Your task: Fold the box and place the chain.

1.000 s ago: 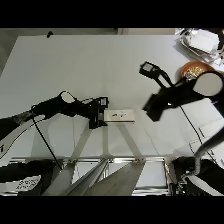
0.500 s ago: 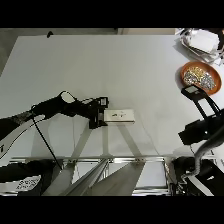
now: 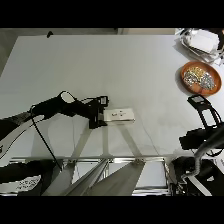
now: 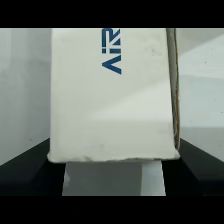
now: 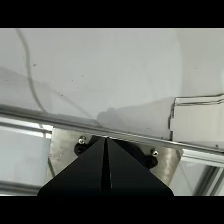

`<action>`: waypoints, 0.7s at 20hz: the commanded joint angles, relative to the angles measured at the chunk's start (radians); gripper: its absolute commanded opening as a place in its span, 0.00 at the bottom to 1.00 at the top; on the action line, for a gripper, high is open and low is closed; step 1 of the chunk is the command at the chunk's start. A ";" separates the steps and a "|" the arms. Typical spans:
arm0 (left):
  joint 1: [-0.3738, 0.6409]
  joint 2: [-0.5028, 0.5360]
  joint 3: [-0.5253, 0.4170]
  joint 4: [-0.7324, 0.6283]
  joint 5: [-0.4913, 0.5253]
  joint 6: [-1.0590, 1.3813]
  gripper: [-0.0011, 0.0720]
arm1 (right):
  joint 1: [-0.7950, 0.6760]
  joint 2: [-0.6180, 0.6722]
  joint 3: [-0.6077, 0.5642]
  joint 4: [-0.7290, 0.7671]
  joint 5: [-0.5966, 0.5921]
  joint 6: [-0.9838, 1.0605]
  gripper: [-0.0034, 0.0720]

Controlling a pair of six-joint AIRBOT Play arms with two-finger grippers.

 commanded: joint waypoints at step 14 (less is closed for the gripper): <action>0.628 0.680 0.002 0.412 0.042 -0.751 0.02 | 0.000 0.004 -0.006 -0.001 -0.251 0.002 0.06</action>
